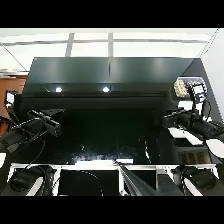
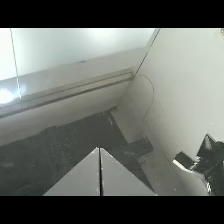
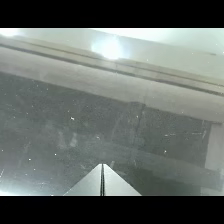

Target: Fold the box and place the chain.

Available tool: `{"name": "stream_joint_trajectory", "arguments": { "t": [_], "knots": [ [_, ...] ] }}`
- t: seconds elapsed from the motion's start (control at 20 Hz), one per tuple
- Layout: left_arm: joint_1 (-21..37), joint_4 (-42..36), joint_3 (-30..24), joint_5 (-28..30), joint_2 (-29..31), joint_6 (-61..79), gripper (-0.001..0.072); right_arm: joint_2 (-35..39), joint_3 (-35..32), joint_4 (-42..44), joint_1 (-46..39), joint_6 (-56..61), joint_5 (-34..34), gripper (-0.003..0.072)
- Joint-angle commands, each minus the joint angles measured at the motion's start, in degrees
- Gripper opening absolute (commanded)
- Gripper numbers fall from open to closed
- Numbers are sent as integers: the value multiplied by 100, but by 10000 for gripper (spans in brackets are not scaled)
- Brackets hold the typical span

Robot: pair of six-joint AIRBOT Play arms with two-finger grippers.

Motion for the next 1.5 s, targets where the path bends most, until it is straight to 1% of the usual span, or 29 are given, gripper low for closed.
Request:
{"name": "stream_joint_trajectory", "arguments": {
  "t": [0.0, 0.45, 0.5, 0.6, 0.8, 0.85, 0.9, 0.95, 1.0, 1.05, 1.1, 1.15, 1.25, 1.35, 1.4, 1.45],
  "knots": [
    [0, 2, -4, 0, 2, 2, 27, 7, 0, 2, 4, 0, 0, 11],
    [0, 2, -4, 0, 2, 2, 27, 7, -2, 4, 4, 0, -11, 11],
    [0, 0, -4, 0, 2, 2, 27, 7, 0, 4, 7, -2, -199, 11],
    [0, 2, -4, 0, 2, 2, 27, 7, 0, 85, 7, 2, -922, 11],
    [0, 2, -4, 11, 2, 2, 27, 7, 0, 551, 4, 9, -1969, 11],
    [0, 11, -20, 210, -20, 4, 27, 7, 0, 706, 7, 7, -2188, 10],
    [0, 22, -26, 555, -63, 4, 28, 7, 0, 708, 2, 4, -2404, 11],
    [-4, -4, -26, 896, -120, 2, 28, 7, 0, 549, -57, 7, -2658, 10],
    [-4, -2, -24, 1145, -146, 2, 28, -4, 4, 535, -286, 9, -2942, 10],
    [0, -4, -26, 1344, -157, 2, 28, -52, 59, 592, -758, 107, -3040, 10],
    [-4, -26, -24, 1513, -157, 2, 28, -160, 166, 608, -1379, 321, -2909, 10],
    [-20, -46, -24, 1646, -157, 2, 28, -321, 328, 608, -2155, 463, -2632, 10],
    [-17, -46, -24, 1867, -157, 2, 28, -798, 774, 560, -3628, 378, -1952, 10],
    [-17, -50, -24, 2168, -170, 2, 28, -1517, 1360, 564, -5027, 68, -1268, 10],
    [-17, -66, -26, 2227, -192, 2, 28, -1902, 1620, 564, -5584, 39, -907, 10],
    [-17, -63, -26, 2249, -254, 2, 28, -2343, 1919, 568, -6144, 44, -391, 10]
  ]
}}
